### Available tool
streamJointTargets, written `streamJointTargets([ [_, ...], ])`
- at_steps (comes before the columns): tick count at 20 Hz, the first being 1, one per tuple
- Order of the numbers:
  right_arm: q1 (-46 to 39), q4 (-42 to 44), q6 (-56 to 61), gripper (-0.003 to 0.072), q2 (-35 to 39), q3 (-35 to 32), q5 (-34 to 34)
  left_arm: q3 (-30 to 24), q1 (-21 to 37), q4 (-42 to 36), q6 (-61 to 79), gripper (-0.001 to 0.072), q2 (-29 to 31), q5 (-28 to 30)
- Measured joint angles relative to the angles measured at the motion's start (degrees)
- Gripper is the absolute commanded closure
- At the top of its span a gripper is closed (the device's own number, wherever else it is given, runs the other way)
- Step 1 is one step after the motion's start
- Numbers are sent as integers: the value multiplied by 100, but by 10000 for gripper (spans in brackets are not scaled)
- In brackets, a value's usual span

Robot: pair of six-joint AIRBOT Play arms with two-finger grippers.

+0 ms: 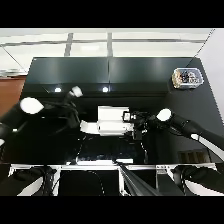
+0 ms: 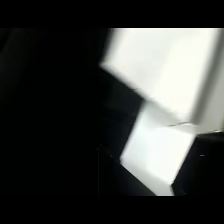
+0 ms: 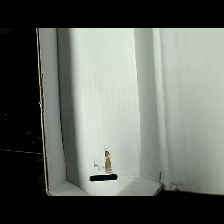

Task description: Fold the box and place the chain.

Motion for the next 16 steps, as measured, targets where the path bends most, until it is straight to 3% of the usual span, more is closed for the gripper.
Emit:
streamJointTargets([
  [2,0,0,0,442,0,0,0,-94,688,238,-1554,688,149,-63],
  [4,0,0,0,442,0,0,0,-260,1362,219,-2876,688,-13,-492],
  [8,0,0,0,442,0,0,2,-575,2168,-804,-3554,689,-894,-1469],
  [12,0,0,0,442,0,0,2,-678,1904,-1266,-3657,689,-1681,-1681],
  [16,0,0,0,442,0,0,2,-704,1266,-1593,-3679,688,-1989,-1434],
])
